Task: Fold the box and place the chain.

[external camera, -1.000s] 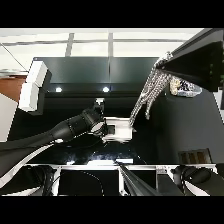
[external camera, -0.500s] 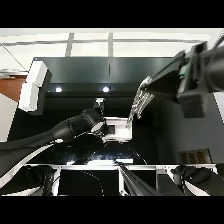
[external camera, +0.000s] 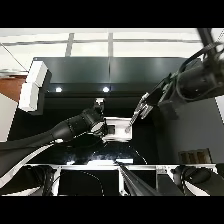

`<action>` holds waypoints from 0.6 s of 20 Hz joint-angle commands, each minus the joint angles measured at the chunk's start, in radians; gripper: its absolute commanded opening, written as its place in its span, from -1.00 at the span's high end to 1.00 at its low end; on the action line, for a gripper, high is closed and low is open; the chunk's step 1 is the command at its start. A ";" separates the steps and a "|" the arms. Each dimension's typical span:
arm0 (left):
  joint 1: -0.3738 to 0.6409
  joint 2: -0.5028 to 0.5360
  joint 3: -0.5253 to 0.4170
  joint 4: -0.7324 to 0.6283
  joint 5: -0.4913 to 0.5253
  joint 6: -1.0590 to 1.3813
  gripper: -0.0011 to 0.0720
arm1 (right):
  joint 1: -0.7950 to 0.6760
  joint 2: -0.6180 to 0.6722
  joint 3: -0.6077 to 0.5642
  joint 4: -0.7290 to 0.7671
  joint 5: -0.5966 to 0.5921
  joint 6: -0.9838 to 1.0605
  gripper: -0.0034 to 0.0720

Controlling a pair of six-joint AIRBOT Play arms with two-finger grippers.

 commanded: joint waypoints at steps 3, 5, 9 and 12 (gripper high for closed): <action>0.001 0.000 0.000 0.000 0.001 0.000 0.89 | 0.001 0.000 -0.189 0.192 -0.140 -0.037 0.82; 0.001 0.000 0.000 0.000 0.000 0.000 0.89 | 0.001 -0.001 -0.249 0.198 -0.191 -0.037 0.82; 0.001 0.000 0.000 0.000 0.010 0.000 0.89 | 0.002 -0.002 -0.372 0.196 -0.244 -0.037 0.82; 0.001 0.000 0.000 0.000 0.021 0.000 0.89 | 0.003 -0.006 -0.502 0.199 -0.370 -0.037 0.82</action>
